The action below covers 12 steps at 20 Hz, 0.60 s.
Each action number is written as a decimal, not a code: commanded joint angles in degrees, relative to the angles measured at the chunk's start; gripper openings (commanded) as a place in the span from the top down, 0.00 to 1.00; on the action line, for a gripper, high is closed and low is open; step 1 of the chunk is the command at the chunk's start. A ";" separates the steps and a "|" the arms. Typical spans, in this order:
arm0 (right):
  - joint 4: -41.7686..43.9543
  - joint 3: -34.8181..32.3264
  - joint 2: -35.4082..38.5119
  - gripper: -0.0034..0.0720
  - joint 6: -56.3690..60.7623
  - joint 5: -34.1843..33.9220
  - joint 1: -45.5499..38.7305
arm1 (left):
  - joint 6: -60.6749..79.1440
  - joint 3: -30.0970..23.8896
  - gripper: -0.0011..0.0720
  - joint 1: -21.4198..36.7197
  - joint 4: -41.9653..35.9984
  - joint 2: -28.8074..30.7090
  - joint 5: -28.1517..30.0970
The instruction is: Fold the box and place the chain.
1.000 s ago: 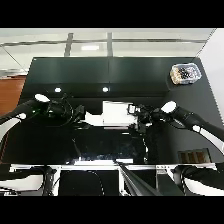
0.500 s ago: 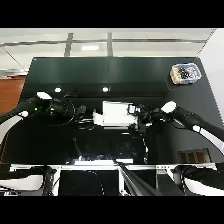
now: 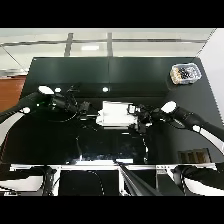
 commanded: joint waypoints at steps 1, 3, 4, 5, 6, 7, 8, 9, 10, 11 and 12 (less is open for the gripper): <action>0.00 0.04 -0.04 0.77 0.00 0.02 0.00 | -2.12 2.58 0.32 -3.41 -0.04 0.00 -0.59; 0.00 0.04 -0.04 0.77 0.00 0.02 0.00 | -6.60 4.11 0.32 -4.92 2.67 0.00 -0.50; 0.00 0.04 -0.04 0.77 0.00 0.02 0.00 | -8.04 4.96 0.32 -5.60 4.79 0.00 -0.48; 0.00 0.04 -0.04 0.77 0.00 0.02 0.00 | -9.64 5.88 0.32 -6.40 6.54 0.00 -0.44; 0.00 0.04 -0.04 0.77 0.00 0.02 0.00 | -10.80 6.67 0.32 -7.19 7.43 0.02 -0.15; 0.00 0.04 -0.04 0.77 0.00 0.02 0.00 | -12.31 7.48 0.32 -8.24 8.26 0.02 0.63; 0.00 0.04 -0.04 0.77 0.00 0.02 0.00 | -14.19 8.28 0.33 -9.38 9.57 0.00 1.73; 0.00 0.04 -0.04 0.77 0.00 0.02 0.00 | -16.76 9.05 0.40 -10.51 11.96 0.00 2.89; 0.00 0.04 -0.04 0.78 0.02 0.02 0.00 | -20.13 9.84 0.43 -11.72 14.82 0.00 3.87; 0.00 0.04 -0.04 0.77 0.00 0.02 0.00 | -23.10 10.75 0.43 -13.16 17.84 0.02 4.61; 0.00 0.04 -0.04 0.77 0.00 0.02 0.00 | -25.99 11.63 0.43 -14.67 20.85 0.00 5.33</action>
